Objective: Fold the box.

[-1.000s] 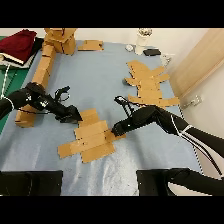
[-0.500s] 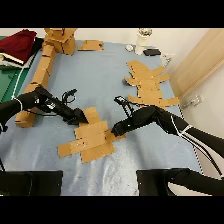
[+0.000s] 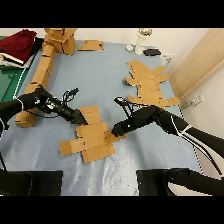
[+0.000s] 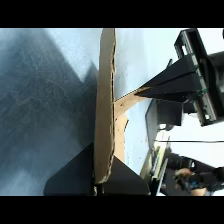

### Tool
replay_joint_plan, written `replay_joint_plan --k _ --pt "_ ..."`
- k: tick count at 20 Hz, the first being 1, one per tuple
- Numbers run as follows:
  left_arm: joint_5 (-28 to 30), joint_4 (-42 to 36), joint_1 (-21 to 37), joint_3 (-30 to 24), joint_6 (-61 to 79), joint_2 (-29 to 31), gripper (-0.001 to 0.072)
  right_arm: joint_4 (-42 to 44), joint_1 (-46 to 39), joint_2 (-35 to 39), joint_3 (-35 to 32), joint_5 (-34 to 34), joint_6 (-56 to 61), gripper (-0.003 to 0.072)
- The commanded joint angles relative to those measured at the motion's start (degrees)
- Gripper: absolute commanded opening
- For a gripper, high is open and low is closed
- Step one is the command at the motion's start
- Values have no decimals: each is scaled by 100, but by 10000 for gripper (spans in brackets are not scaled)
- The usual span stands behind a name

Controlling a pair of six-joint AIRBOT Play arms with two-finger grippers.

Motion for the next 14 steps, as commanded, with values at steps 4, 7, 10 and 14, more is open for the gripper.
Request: replay_joint_plan --k 4,7,10,14 --pt "-426 -483 -31 22 1215 -2 12 -1224 -321 4 367 -214 898 409" --pt "-140 -586 -254 31 1633 103 11 -2063 -793 4 1121 -905 1692 409" --pt "422 -942 -719 31 2079 181 11 -2006 -1064 4 1694 -1543 2000 4" --pt "1239 -1045 -1464 -24 2796 511 10 -2083 -979 17 1714 -1670 2229 2"
